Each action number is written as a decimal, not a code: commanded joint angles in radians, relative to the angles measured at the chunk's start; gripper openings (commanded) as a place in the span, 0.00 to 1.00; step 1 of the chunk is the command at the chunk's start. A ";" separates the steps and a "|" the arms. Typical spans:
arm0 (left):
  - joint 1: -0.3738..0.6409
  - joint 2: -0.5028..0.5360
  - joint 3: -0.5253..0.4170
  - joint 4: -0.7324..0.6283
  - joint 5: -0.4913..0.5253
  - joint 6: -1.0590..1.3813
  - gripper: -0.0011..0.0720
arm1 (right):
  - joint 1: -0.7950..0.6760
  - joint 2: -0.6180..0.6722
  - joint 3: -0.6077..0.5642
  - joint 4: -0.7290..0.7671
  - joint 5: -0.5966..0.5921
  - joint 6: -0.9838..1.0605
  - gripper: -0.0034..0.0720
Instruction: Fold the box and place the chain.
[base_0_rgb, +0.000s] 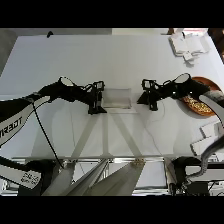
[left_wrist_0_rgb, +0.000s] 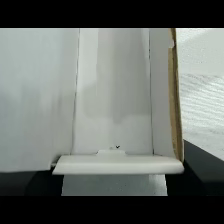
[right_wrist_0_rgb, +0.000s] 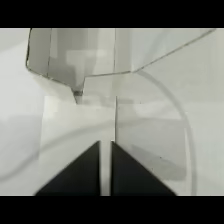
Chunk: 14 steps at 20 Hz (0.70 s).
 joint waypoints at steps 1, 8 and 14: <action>0.001 0.000 0.000 0.000 0.000 0.000 0.45 | -0.012 0.059 0.001 -0.002 0.107 0.011 0.06; 0.001 0.000 0.000 0.000 0.000 0.000 0.45 | 0.102 0.094 0.001 0.401 -0.030 0.159 0.06; 0.001 0.000 0.000 0.000 0.000 0.000 0.45 | 0.228 0.024 0.001 0.462 -0.507 0.327 0.06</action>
